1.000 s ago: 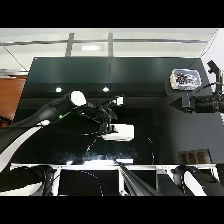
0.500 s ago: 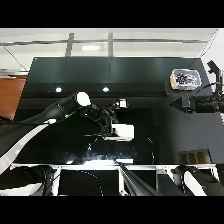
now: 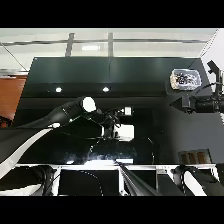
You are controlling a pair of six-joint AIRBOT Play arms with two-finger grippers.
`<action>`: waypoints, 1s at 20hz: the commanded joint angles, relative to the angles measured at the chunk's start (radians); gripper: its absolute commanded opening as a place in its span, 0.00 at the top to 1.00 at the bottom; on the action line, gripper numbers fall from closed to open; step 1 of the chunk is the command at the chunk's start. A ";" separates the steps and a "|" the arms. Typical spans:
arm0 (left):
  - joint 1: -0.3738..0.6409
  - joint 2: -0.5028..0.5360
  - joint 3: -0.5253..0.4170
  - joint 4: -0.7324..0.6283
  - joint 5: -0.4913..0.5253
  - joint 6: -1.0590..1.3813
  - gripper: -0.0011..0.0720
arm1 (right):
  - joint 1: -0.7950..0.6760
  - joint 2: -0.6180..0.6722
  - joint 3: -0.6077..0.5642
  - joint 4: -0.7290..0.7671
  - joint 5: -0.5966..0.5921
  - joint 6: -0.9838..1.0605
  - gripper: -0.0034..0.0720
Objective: Fold the box and place the chain.
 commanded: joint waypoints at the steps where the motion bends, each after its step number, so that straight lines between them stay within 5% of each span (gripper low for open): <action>1: -0.046 -0.017 -0.004 0.113 0.092 -0.045 0.01 | 0.000 0.001 0.000 0.000 0.000 0.000 0.94; 5: -0.094 -0.036 -0.016 0.213 0.158 -0.126 0.05 | 0.000 0.001 0.000 0.000 0.000 0.000 0.94; 7: -0.089 -0.004 -0.012 0.210 0.158 -0.148 0.64 | 0.000 0.001 0.000 0.000 0.000 0.000 0.94; 11: 0.061 0.108 -0.011 0.213 0.136 -0.270 0.64 | 0.000 0.001 0.000 0.000 0.000 0.000 0.94; 14: 0.310 0.155 0.048 0.298 0.079 -0.496 0.64 | 0.000 0.001 0.000 0.000 -0.001 0.001 0.94; 17: 0.596 0.104 0.187 0.395 0.070 -0.640 0.64 | 0.000 0.001 0.000 0.000 0.000 0.001 0.93; 20: 0.835 -0.066 0.442 0.446 -0.002 -0.775 0.64 | 0.000 0.001 0.000 0.000 -0.001 0.001 0.93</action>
